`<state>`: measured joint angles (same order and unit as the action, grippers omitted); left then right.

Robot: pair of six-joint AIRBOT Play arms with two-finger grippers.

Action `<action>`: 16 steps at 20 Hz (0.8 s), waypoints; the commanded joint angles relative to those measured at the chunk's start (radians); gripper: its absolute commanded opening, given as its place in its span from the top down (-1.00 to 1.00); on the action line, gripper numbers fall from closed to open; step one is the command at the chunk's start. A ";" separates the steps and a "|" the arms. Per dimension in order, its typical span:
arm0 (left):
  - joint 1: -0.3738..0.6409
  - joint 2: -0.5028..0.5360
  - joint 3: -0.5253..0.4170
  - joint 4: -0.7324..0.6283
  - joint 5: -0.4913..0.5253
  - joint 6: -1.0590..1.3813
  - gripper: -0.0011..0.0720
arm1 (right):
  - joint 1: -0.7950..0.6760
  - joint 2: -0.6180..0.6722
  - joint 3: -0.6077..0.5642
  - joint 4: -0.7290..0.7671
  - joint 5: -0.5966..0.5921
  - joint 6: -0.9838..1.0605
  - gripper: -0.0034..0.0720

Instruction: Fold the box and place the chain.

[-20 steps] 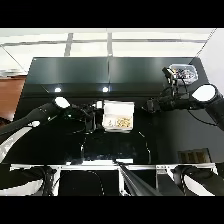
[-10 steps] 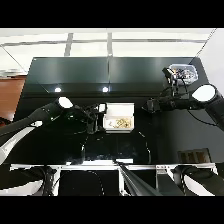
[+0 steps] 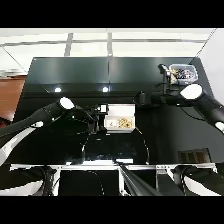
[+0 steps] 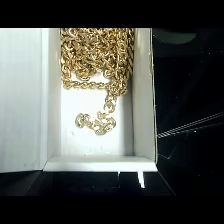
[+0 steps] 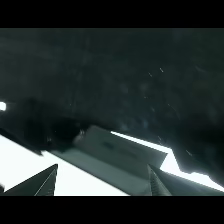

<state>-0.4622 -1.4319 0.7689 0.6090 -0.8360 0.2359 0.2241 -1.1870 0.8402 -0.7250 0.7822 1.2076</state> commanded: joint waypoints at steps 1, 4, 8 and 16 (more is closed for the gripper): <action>-0.002 -0.001 0.000 0.008 0.003 -0.002 -0.39 | 0.051 -0.104 0.035 0.055 -0.034 -0.061 -0.82; -0.002 -0.001 0.000 0.008 0.003 -0.002 -0.39 | 0.056 -0.092 0.069 0.051 0.130 -0.363 -0.82; -0.002 -0.001 0.000 0.008 0.004 -0.002 -0.39 | 0.053 -0.064 0.118 -0.021 0.290 -0.507 -0.82; -0.002 -0.001 0.000 0.008 0.005 -0.002 -0.40 | 0.164 -0.065 0.052 -0.140 0.216 -0.903 -0.68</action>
<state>-0.4637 -1.4319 0.7692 0.6167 -0.8314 0.2321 0.3511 -1.2526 0.9047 -0.8459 1.0210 0.4450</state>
